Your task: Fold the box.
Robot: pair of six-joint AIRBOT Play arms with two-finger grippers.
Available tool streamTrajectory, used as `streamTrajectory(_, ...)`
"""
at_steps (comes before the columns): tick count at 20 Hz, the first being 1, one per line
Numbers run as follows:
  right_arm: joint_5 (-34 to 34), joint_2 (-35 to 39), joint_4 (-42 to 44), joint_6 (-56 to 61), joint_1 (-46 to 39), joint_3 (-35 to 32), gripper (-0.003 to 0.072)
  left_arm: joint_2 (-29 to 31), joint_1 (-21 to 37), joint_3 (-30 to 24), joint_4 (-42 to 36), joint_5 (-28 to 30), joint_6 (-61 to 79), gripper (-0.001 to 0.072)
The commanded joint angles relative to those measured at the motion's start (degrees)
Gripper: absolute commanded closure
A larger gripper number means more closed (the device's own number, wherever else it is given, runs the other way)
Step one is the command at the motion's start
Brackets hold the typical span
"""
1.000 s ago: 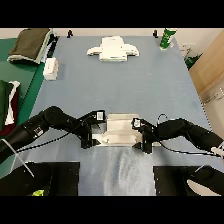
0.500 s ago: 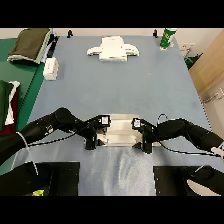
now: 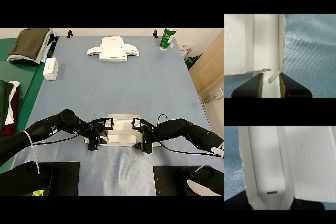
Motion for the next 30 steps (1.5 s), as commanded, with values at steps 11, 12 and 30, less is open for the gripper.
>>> streamTrajectory(11, 0.0, 0.0, 0.0, 0.0, 0.0, 0.0, 0.0094, 2.6, -0.6, 0.0, 3.2, 1.9, -2.5, 0.0366)
streamTrajectory(12, 0.0, 0.0, 0.0, 0.0, 0.0, 0.0, 0.0094, 2.6, -1.0, 0.0, 1.2, 2.1, -2.1, 0.0367)
streamTrajectory(30, 0.0, 0.0, 0.0, 0.0, 0.0, 0.0, 0.0094, -0.2, -3.5, 0.0, -5.5, 4.4, -2.3, 0.0252)
